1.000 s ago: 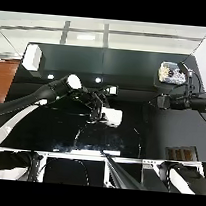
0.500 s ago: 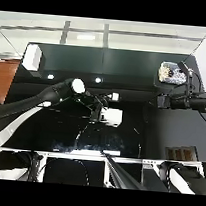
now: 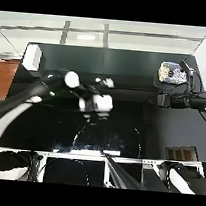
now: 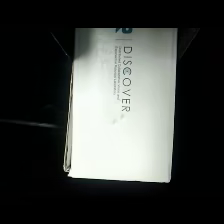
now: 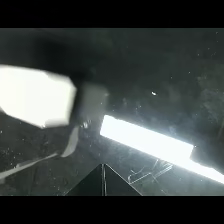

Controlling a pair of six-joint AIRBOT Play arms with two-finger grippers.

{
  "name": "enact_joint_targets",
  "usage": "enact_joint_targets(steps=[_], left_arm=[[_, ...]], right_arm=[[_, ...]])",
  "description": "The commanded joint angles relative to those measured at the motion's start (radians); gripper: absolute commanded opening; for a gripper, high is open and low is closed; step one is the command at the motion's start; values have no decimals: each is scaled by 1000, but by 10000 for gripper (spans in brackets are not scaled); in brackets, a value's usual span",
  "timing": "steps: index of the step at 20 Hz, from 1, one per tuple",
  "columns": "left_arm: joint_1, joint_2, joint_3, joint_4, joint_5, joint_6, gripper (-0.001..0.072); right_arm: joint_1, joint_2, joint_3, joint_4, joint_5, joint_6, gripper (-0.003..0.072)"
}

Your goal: Fold the box and place the chain.

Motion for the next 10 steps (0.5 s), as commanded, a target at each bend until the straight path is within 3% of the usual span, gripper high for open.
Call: enact_joint_targets(steps=[1,3,6,10], left_arm=[[252,84,10,241,-81,-325,348],[457,88,8,249,-125,-478,349],[722,85,2,201,-98,-585,353],[921,64,7,135,48,-583,355]], right_arm=[[0,1,0,0,-19,3,17],[0,1,0,0,-30,4,17],[0,1,0,0,-44,10,17],[0,0,0,1,-75,15,17]])
